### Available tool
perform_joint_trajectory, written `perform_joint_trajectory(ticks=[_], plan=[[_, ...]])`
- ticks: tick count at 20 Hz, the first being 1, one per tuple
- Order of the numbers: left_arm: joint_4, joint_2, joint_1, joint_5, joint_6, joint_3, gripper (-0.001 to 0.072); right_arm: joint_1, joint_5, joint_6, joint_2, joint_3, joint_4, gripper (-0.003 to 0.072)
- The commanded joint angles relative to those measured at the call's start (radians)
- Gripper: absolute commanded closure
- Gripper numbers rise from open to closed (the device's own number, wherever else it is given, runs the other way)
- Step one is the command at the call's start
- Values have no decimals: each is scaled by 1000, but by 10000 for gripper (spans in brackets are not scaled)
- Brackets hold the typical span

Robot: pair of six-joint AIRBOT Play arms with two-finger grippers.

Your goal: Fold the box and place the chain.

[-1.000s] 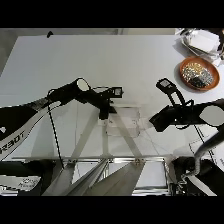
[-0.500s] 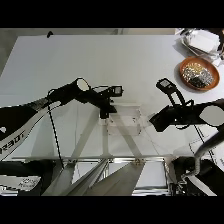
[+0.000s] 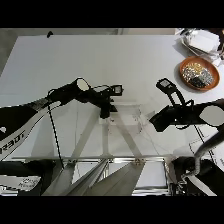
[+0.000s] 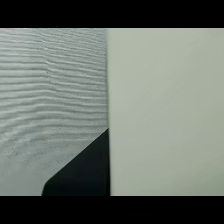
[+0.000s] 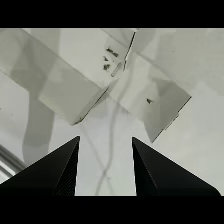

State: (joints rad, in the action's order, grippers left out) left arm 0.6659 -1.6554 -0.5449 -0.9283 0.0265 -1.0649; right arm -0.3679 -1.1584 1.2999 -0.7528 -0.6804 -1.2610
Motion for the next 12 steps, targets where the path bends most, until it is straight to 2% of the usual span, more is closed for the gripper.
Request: perform_joint_trajectory(ticks=[1,12], plan=[[0,1,1,23,0,-1,706,0,0,0,1,0,0,328],[0,1,1,12,0,-1,696,0,0,0,1,0,0,328]])
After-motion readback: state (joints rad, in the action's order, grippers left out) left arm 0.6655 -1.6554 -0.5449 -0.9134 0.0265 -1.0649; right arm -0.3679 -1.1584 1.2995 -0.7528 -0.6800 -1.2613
